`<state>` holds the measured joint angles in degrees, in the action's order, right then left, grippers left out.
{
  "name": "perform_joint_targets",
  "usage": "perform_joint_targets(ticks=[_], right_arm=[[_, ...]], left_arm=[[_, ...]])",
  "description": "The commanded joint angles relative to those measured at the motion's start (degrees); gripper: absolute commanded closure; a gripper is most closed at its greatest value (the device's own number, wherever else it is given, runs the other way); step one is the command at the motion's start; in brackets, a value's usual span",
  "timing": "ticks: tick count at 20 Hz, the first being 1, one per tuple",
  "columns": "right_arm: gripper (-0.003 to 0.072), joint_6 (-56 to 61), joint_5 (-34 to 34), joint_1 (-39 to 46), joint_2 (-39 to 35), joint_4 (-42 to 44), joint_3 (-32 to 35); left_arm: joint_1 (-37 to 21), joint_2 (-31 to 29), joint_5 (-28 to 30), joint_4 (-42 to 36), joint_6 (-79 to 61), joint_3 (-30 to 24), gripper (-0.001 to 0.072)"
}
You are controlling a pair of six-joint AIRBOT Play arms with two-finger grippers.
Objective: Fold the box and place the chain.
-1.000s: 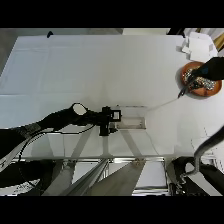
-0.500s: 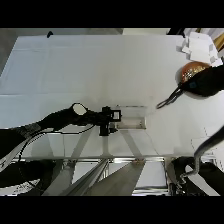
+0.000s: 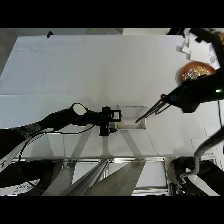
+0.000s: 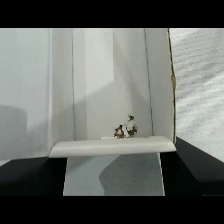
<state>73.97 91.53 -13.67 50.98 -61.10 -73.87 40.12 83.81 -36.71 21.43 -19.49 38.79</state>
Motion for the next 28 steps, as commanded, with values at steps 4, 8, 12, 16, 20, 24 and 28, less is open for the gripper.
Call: perform_joint_targets(ticks=[4,8,12,16,20,24,28], right_arm=[[0.0676,0.8,-9.6,-7.8,-0.1,0.0,8.5],[0.0676,0.8,-16.0,-10.1,-0.1,0.1,14.2],[0.0676,0.8,-17.3,-10.7,-0.1,-0.1,18.6],[0.0676,0.8,-22.7,-10.7,-0.1,0.9,22.3],[0.0676,0.5,-27.2,-10.7,-0.1,2.5,27.1],[0.0676,0.5,-31.6,-10.7,0.0,3.4,32.0],[0.0677,-0.8,-36.5,-14.4,1.5,4.2,35.2]], left_arm=[[0.0,0.0,0.0,0.0,0.0,0.0,0.0435],[0.0,0.0,0.0,0.0,0.0,0.0,0.0435],[0.0,0.0,0.0,0.0,0.0,0.0,0.0435],[0.0,0.0,0.0,0.0,0.0,0.0,0.0435],[0.0,0.0,0.0,0.0,0.0,0.0,0.0435],[0.0,0.0,0.0,0.0,0.0,0.0,0.0435],[0.0,0.0,0.0,0.0,0.0,0.0,0.0435]])
